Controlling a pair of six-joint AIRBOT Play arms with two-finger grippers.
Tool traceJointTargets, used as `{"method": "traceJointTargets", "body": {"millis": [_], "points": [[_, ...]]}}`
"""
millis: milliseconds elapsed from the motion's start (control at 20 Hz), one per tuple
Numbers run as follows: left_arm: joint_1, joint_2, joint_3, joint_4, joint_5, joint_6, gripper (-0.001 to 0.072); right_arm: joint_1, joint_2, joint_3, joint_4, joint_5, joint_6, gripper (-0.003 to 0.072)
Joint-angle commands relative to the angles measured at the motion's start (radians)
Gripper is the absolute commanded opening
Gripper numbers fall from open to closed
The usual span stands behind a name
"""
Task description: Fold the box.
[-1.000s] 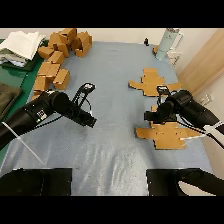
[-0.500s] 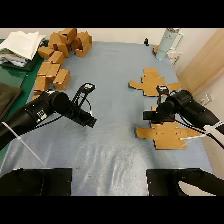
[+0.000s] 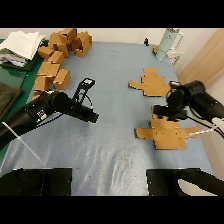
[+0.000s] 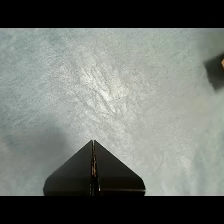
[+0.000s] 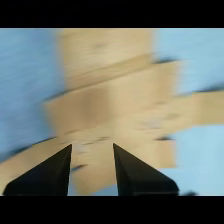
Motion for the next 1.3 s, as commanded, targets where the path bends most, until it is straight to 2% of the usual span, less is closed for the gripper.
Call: {"method": "traceJointTargets", "body": {"millis": [0,100,250,450,500,550,600,1000,1050,1150,1250], "points": [[0.0,0.0,0.001,-0.024,-0.011,-0.001,0.0014,-0.242,0.0,0.042,-0.194,-0.18,-0.152,0.0426],[0.0,0.0,0.001,-0.06,-0.011,-0.001,0.0014,-0.43,-0.001,0.042,-0.138,-0.106,-0.271,0.0494],[0.0,0.0,0.001,-0.136,-0.007,0.0,0.0014,-0.669,-0.013,0.042,-0.002,0.021,-0.483,0.0498],[0.0,0.0,0.001,-0.257,-0.042,0.003,0.0017,-0.886,-0.137,0.042,0.274,0.032,-0.822,0.0498],[0.0,0.0,0.001,-0.287,-0.054,0.008,0.0092,-0.91,-0.165,0.042,0.328,0.031,-0.883,0.0499],[0.0,0.0,0.001,-0.313,-0.063,0.008,0.0385,-0.927,-0.189,0.042,0.372,0.031,-0.93,0.0499],[0.001,0.0,0.001,-0.342,-0.074,0.008,0.0482,-0.934,-0.208,0.042,0.374,0.032,-0.95,0.0498],[0.002,0.001,0.002,-0.391,-0.159,0.01,0.0484,-0.935,-0.286,0.042,0.419,0.011,-1.081,0.049],[0.002,0.0,0.002,-0.391,-0.161,0.01,0.0484,-0.935,-0.286,0.042,0.456,-0.014,-1.099,0.0427],[0.002,0.0,0.002,-0.391,-0.164,0.011,0.0484,-0.932,-0.286,0.042,0.573,-0.1,-1.149,0.0185],[0.007,0.0,0.007,-0.391,-0.175,0.037,0.0484,-0.904,-0.286,0.04,0.699,-0.165,-1.145,0.0006]]}}
